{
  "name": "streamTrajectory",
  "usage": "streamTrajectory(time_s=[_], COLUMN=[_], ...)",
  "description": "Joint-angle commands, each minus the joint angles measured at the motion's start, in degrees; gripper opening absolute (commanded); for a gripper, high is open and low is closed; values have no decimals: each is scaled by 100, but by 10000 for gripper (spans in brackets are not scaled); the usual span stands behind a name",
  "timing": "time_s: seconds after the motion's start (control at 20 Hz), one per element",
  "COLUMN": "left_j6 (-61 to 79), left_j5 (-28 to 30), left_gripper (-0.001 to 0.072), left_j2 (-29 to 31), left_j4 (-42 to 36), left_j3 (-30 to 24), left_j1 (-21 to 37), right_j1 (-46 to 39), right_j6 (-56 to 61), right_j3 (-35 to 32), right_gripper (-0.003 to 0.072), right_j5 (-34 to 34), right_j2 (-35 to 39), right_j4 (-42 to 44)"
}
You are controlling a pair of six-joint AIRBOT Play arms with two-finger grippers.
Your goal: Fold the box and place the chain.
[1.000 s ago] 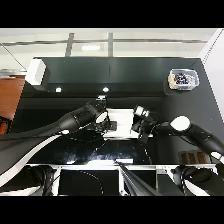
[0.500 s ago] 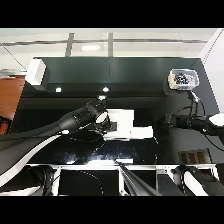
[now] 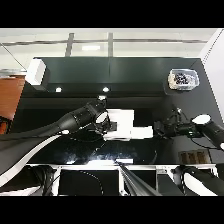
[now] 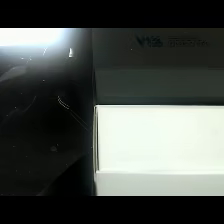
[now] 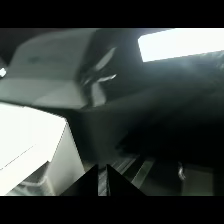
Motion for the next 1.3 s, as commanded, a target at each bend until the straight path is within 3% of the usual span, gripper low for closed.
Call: streamTrajectory(time_s=[0.0,0.15,0.2,0.3,0.35,0.6,0.85,0.9,0.95,1.05,1.25], left_j6=[0,0,0,0,0,0,0,0,0,0,0], left_j5=[-4,-2,0,0,0,-2,0,0,0,0,0], left_gripper=[29,29,29,30,29,29,29,30,30,29,29], left_j2=[0,0,0,0,0,0,0,0,0,0,0], left_j4=[0,0,0,0,0,0,0,0,0,2,2], left_j3=[2,2,2,2,2,2,2,2,2,2,2], left_j1=[2,2,2,2,2,2,2,2,2,2,2], right_j1=[553,597,597,597,599,791,1600,1775,1952,2389,3324], right_j6=[-72,-352,-461,-553,-632,-691,-522,-369,-210,422,2577], right_j3=[-9,72,146,367,490,719,772,817,876,1036,1537], right_gripper=[64,67,117,536,647,644,632,620,555,555,554], right_j5=[-227,-55,42,243,374,551,-9,-210,-382,-691,-1152], right_j2=[-199,-199,-199,-197,-197,-197,-197,-197,-197,-197,-199], right_j4=[402,490,505,501,509,885,876,824,699,157,-1849])
